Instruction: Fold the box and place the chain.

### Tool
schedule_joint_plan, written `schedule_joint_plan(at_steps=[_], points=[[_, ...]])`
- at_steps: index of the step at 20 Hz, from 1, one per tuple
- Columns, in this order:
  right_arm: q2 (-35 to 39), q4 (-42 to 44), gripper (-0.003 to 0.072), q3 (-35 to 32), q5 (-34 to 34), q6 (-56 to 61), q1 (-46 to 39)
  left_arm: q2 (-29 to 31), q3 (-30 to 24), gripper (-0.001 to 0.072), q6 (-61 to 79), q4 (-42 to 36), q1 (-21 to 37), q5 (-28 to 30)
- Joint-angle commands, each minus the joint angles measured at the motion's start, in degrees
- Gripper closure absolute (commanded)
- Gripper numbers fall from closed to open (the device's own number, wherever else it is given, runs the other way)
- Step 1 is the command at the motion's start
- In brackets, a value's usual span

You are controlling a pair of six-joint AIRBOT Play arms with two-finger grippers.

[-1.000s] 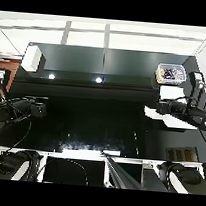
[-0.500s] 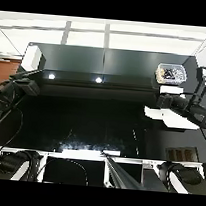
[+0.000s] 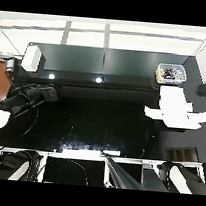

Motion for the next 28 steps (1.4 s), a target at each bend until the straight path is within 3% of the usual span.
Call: schedule_joint_plan(at_steps=[1, 4, 7, 8, 19, 20, 21, 22, 24, 28], points=[[-11.87, 2.49, -0.0034, 9.2, 9.31, -1.6, -20.92, -1.7, 0.09, 0.0, 0.15, 0.24, -0.31, -9.29], [-21.81, 13.94, -0.0034, 16.48, 19.78, -15.45, -32.26, -1.7, 0.09, 0.0, 0.13, -0.09, -0.33, -8.83], [-33.46, 30.1, -0.0034, 23.37, 39.23, -36.13, -38.07, -1.7, 0.09, 0.0, 0.13, -0.72, -0.33, -7.34], [-36.39, 30.42, -0.0034, 24.79, 41.81, -36.57, -38.47, -1.7, 0.09, 0.0, 0.11, -0.72, -0.33, -7.39], [-54.49, 30.84, -0.0033, 37.31, 51.43, -41.7, -34.38, -1.7, 0.09, 0.0001, 0.11, -0.72, -0.33, -7.56], [-55.08, 30.82, 0.0054, 37.33, 52.35, -42.69, -33.64, -1.7, 0.09, 0.0001, 0.11, -0.72, -0.33, -7.56], [-55.23, 30.77, 0.0251, 37.33, 52.46, -42.69, -33.05, -1.7, 0.09, 0.0001, 0.11, -0.74, -0.33, -7.56], [-55.21, 31.01, 0.0273, 37.35, 52.22, -42.69, -32.59, -1.7, 0.09, 0.0001, 0.11, -0.96, -0.33, -7.58], [-55.23, 31.32, 0.0599, 37.35, 52.5, -42.58, -31.78, -1.7, 0.09, 0.0001, 0.11, -2.27, -0.33, -7.58], [-54.99, 31.23, 0.0662, 37.16, 58.62, -42.12, -29.73, -1.7, 0.09, 0.0001, 0.13, -2.45, -0.33, -7.85]])
